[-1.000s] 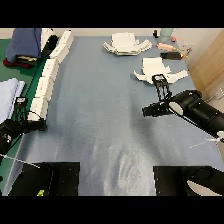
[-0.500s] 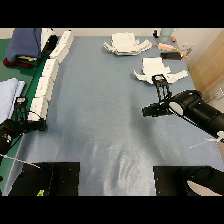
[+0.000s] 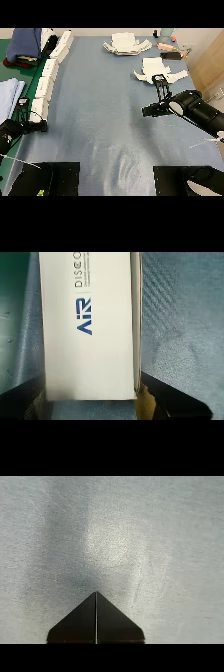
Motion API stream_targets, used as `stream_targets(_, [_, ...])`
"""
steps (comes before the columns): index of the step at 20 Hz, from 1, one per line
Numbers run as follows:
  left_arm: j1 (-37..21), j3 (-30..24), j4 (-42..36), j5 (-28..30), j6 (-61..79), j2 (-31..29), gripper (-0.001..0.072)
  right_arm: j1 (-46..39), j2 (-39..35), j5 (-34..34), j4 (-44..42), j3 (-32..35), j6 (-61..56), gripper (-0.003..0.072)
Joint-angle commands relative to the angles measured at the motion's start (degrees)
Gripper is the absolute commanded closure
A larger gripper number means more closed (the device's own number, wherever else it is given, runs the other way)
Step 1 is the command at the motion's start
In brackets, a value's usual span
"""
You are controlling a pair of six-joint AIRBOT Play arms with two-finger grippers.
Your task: Fold the box.
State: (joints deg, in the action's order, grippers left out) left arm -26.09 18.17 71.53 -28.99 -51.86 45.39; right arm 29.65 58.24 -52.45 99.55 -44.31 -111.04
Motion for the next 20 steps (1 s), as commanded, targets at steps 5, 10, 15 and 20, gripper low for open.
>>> stream_targets(5, [-0.1,1.9,8.8,-7.8,-0.6,-1.4,0.0010,0.0,0.0,-0.1,-0.4,0.0,0.0,0.0684])
stream_targets(10, [-0.8,9.0,17.7,-29.1,-6.0,-6.0,0.0010,0.0,0.0,0.0,-0.4,0.0,0.0,0.0684])
stream_targets(15, [-0.7,11.5,21.3,-48.7,-13.5,-9.1,0.0185,0.0,0.0,-0.1,-1.0,0.0,0.1,0.0684])
stream_targets(20, [3.9,16.1,10.2,-57.5,-17.3,-10.7,0.0698,0.0,0.8,0.9,-6.3,0.0,3.3,0.0684])
